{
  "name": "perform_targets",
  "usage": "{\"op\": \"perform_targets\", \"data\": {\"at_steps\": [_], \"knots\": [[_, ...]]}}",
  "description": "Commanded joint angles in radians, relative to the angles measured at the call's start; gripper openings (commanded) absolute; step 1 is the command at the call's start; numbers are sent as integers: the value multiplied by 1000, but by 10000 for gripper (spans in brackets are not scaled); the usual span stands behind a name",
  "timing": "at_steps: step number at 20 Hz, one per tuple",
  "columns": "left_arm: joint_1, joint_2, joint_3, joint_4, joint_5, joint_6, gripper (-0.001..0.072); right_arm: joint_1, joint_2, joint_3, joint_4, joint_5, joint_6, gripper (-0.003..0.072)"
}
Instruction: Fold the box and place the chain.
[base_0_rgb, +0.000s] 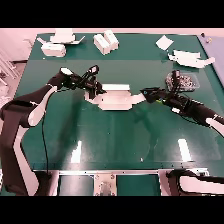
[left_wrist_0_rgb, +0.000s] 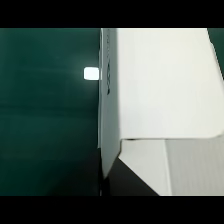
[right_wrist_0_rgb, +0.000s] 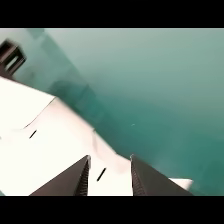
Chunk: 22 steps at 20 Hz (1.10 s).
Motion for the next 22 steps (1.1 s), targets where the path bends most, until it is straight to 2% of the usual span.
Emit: {"op": "perform_targets", "data": {"at_steps": [1, 3, 4, 5, 6, 9, 11, 14, 20, 22], "knots": [[1, 0, 0, -1, -1, -1, 23, 64, 5, 2, -101, 21, -117, 322], [1, 0, 0, -1, -1, -1, 23, 81, 5, 3, -121, 21, -155, 427], [1, 0, 0, -1, -1, -1, 23, 88, 5, 3, -142, 21, -184, 437], [1, 0, 0, -1, -1, -1, 23, 97, 5, 6, -174, 21, -214, 499], [1, 0, 0, -1, -1, -1, 23, 107, 5, 7, -209, 18, -240, 517], [1, 0, 0, -1, -1, -1, 23, 130, 5, 8, -277, 17, -272, 543], [1, 0, 0, -1, -1, -1, 23, 149, 5, 8, -331, -25, -272, 542], [1, 0, 0, -1, -1, -1, 23, 181, 5, 10, -340, -87, -293, 543], [1, 0, 0, -1, -1, -1, 23, 214, 4, 32, -341, -96, -305, 542], [1, 0, 0, -1, 0, -1, 23, 234, 3, 32, -389, -119, -305, 542]]}}
